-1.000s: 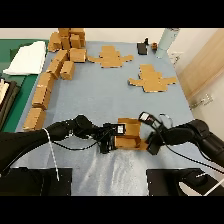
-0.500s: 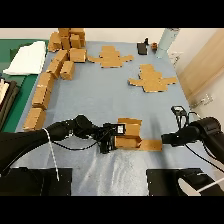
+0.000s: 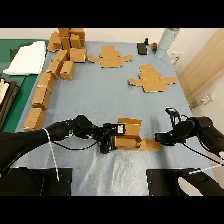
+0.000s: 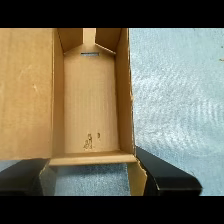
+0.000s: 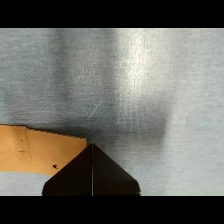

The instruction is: Fold the box.

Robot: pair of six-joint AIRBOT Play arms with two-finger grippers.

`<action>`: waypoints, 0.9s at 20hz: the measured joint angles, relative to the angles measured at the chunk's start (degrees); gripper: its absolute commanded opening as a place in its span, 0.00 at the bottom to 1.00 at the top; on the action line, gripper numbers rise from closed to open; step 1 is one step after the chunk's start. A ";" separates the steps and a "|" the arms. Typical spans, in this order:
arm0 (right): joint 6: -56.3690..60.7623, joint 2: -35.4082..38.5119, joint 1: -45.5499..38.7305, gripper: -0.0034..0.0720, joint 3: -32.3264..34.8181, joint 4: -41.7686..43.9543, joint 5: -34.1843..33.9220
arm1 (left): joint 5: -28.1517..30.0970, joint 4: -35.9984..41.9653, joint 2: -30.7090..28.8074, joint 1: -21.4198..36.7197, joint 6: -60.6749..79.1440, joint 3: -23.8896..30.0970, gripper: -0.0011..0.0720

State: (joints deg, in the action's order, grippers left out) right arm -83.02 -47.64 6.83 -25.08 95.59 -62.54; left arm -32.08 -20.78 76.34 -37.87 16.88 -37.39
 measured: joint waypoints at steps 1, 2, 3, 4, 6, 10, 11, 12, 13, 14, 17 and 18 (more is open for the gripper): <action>-0.33 0.07 -0.02 0.05 0.00 0.11 0.00 | 0.00 0.02 0.00 0.02 0.00 0.00 0.66; -0.50 0.31 -0.02 0.05 0.00 0.28 -0.15 | 0.00 0.00 0.00 0.02 0.00 0.00 0.66; -0.61 0.83 -0.04 0.05 0.00 0.48 -0.57 | 0.00 0.00 0.00 0.02 0.02 0.00 0.66; -0.76 1.51 -0.04 0.05 0.00 0.72 -1.03 | 0.00 -0.02 0.00 0.00 0.04 0.00 0.66; -0.87 3.45 -0.04 0.05 0.00 1.22 -2.56 | 0.00 -0.02 0.00 0.00 0.07 0.00 0.66; -0.98 7.04 -0.04 0.05 -0.02 2.84 -5.16 | 0.00 -0.07 0.00 0.00 0.11 0.00 0.66; -1.07 7.50 -0.04 0.05 -0.04 3.54 -5.51 | -0.02 -0.09 0.00 0.02 0.11 0.00 0.66; -1.44 7.80 -0.04 0.05 -0.04 4.24 -5.68 | -0.02 -0.07 0.00 0.00 0.11 0.00 0.66; -1.90 8.07 -0.04 0.05 -0.04 5.20 -5.86 | -0.04 -0.07 0.00 0.02 0.11 0.00 0.66; -2.38 8.26 -0.07 0.05 -0.04 6.43 -5.90 | -0.04 -0.07 0.00 0.00 0.11 0.00 0.66; -3.69 8.50 -0.04 0.05 0.02 10.62 -6.82 | -0.04 -0.07 -0.02 0.00 0.20 0.00 0.66; -3.89 8.48 -0.09 0.05 0.07 10.82 -6.95 | -0.02 -0.07 0.00 0.02 0.20 0.00 0.66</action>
